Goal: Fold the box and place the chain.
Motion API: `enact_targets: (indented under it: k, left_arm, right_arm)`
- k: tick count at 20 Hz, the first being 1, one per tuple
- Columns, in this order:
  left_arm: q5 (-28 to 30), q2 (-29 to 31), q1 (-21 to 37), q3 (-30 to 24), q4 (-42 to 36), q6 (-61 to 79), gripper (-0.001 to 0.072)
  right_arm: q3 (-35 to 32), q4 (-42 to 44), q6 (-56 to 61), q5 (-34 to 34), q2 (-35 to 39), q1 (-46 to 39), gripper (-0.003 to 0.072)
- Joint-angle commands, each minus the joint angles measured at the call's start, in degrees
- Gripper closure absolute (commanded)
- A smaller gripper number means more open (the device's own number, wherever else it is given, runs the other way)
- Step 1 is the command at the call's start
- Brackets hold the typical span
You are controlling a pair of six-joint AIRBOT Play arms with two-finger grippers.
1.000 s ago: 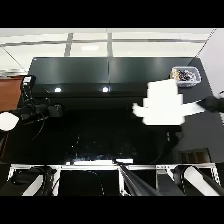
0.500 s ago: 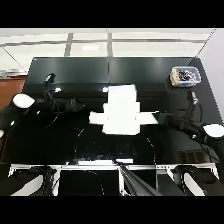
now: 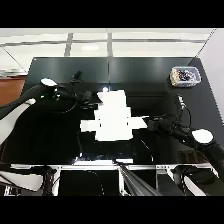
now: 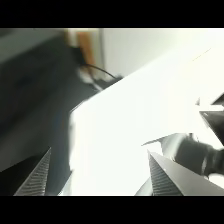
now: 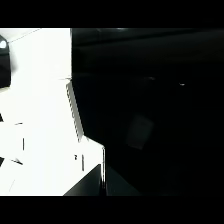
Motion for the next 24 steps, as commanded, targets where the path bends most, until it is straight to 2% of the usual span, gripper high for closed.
enact_targets:
  k: [1,3,4,5,6,7,8,10,17,18,21,22,23,24]
  left_arm:
    - [-11.0,-7.7,-3.4,7.8,-1.3,3.6,0.0004]
    - [-17.4,-10.5,-4.7,11.5,2.5,4.9,0.0026]
    - [-20.2,-11.3,-5.0,13.1,6.0,6.2,0.0064]
    - [-22.4,-11.5,-5.3,14.4,9.8,8.0,0.0151]
    - [-23.7,-11.5,-5.4,15.1,12.6,9.0,0.0153]
    - [-24.0,-11.5,-5.4,15.5,14.6,9.2,0.0251]
    - [-24.0,-11.5,-5.4,15.5,15.6,9.8,0.0304]
    - [-24.3,-11.5,-5.5,15.5,15.1,12.3,0.0360]
    - [-23.1,-11.5,-7.7,15.5,17.9,12.7,0.0360]
    - [-23.1,-11.5,-7.8,15.5,18.1,12.7,0.0377]
    - [-23.7,-11.5,-7.7,15.5,18.1,12.8,0.0631]
    - [-23.9,-11.5,-7.6,15.5,18.1,12.8,0.0680]
    - [-24.2,-11.5,-7.5,15.5,18.1,12.7,0.0679]
    - [-24.8,-11.3,-7.3,15.5,18.1,12.7,0.0680]
  right_arm:
    - [-0.1,0.2,0.0,0.5,0.1,0.6,0.0674]
    - [-0.1,0.2,0.0,1.1,0.1,0.6,0.0674]
    - [-0.1,0.2,0.0,1.4,0.1,0.6,0.0674]
    - [-0.1,0.2,0.0,1.7,0.0,0.6,0.0674]
    - [-0.1,0.2,0.0,1.9,0.0,0.6,0.0674]
    - [-0.1,0.2,0.0,1.9,0.1,0.6,0.0674]
    - [-0.1,0.2,0.0,1.9,0.0,0.6,0.0674]
    - [-0.1,0.2,0.0,1.9,0.0,0.6,0.0674]
    - [-0.1,0.2,0.0,1.8,0.0,0.6,0.0673]
    - [-0.1,0.2,0.0,1.8,0.0,0.6,0.0674]
    - [-0.1,0.2,0.0,1.8,0.1,0.6,0.0672]
    - [0.0,0.1,0.0,1.8,0.0,0.6,0.0596]
    - [0.1,-0.3,0.0,1.8,0.1,0.5,0.0266]
    - [0.6,-1.3,0.0,2.6,0.1,-0.1,0.0064]
